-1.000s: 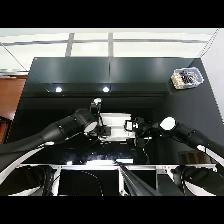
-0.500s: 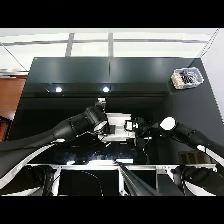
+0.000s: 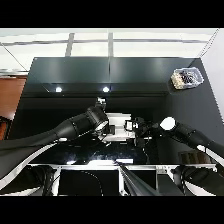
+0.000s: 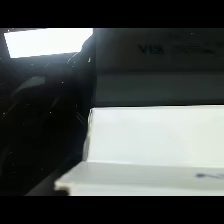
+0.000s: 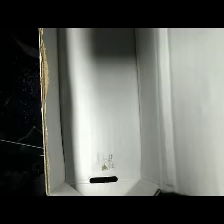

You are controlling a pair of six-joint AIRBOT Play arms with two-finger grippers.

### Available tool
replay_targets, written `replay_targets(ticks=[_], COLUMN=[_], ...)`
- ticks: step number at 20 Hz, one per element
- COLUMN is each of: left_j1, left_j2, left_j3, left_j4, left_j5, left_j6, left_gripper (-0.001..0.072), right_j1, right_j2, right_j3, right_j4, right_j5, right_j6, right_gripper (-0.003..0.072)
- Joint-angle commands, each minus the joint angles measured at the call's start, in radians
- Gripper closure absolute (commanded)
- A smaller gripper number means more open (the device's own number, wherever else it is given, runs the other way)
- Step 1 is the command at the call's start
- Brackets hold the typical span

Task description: Fold the box and place the chain.

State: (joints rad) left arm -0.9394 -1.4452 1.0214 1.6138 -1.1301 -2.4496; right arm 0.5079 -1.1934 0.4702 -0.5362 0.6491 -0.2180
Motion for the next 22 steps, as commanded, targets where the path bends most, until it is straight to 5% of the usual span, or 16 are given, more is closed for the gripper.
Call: replay_targets(ticks=[1,3,5,6,7,8,11,13,14,22], left_j1=[-0.001,-0.001,-0.001,-0.001,0.0,0.0,0.0,0.0,0.0,0.0], left_j2=[-0.002,-0.002,-0.002,-0.002,-0.002,-0.002,-0.002,-0.002,-0.002,-0.009], left_j3=[0.001,0.001,0.001,0.001,0.001,0.001,0.001,0.001,0.001,0.001], left_j4=[-0.004,-0.006,-0.011,-0.013,-0.014,-0.014,-0.009,-0.009,-0.009,0.001], left_j5=[0.003,0.003,0.003,0.003,0.003,-0.001,-0.002,0.003,0.006,0.006], left_j6=[-0.012,-0.016,-0.016,-0.016,-0.016,-0.016,-0.016,-0.016,-0.016,-0.016], left_gripper=[0.0561,0.0687,0.0684,0.0592,0.0391,0.0292,0.0296,0.0434,0.0445,0.0446], right_j1=[0.001,0.001,0.001,0.001,0.001,0.001,0.001,0.001,0.001,0.001], right_j2=[-0.001,-0.001,-0.001,-0.001,-0.001,-0.001,-0.001,-0.001,-0.001,-0.001], right_j3=[0.0,0.0,0.0,0.0,0.0,0.0,0.0,0.0,0.0,0.0], right_j4=[0.0,0.0,0.0,0.0,0.0,0.0,0.0,0.0,0.0,0.0], right_j5=[0.0,0.0,0.0,0.0,0.0,0.0,0.0,0.0,0.0,0.0], right_j6=[0.0,0.0,0.0,0.0,0.0,0.0,0.0,0.0,0.0,0.0], right_gripper=[0.021,0.021,0.021,0.021,0.021,0.021,0.021,0.021,0.021,0.021])
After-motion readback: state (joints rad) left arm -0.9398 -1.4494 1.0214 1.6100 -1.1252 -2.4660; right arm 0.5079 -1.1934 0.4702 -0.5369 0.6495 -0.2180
